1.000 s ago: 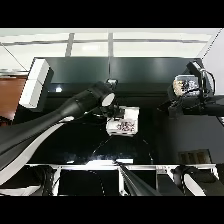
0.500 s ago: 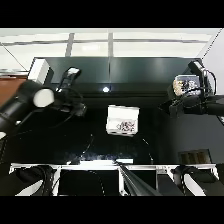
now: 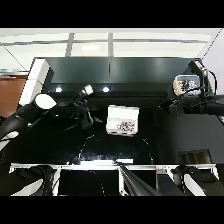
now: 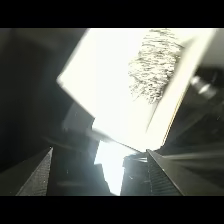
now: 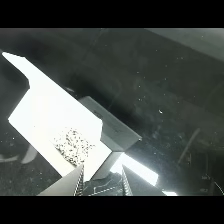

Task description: Fold the box and place the chain.

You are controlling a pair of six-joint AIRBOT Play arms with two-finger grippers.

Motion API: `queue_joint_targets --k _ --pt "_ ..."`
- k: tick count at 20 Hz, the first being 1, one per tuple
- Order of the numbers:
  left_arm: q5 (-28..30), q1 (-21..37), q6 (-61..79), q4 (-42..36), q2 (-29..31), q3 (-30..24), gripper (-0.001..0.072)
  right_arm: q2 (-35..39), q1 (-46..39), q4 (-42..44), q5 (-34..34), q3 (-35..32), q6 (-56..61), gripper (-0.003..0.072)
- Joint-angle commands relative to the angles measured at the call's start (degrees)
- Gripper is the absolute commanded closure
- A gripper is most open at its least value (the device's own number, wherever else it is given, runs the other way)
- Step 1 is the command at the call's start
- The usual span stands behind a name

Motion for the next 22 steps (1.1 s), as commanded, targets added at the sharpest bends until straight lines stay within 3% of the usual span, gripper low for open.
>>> queue_joint_targets --k 1,6,13,22 --pt "-0.5 -2.1 21.6 -2.8 -6.0 0.9 -0.0004 0.1 0.0 0.0 -0.1 0.0 0.0 0.0397" --pt "-4.4 -1.2 24.8 -2.9 -12.8 3.8 -0.0005 0.1 0.0 0.0 -0.4 0.0 0.0 0.0397" --pt "-5.1 -3.1 22.5 -2.9 -14.4 3.9 -0.0005 0.1 0.0 -0.2 -1.1 0.0 0.0 0.0396" --pt "2.4 -8.3 22.3 -3.1 -14.4 3.9 -0.0003 0.1 0.0 -0.2 -1.7 0.0 0.0 0.0397"
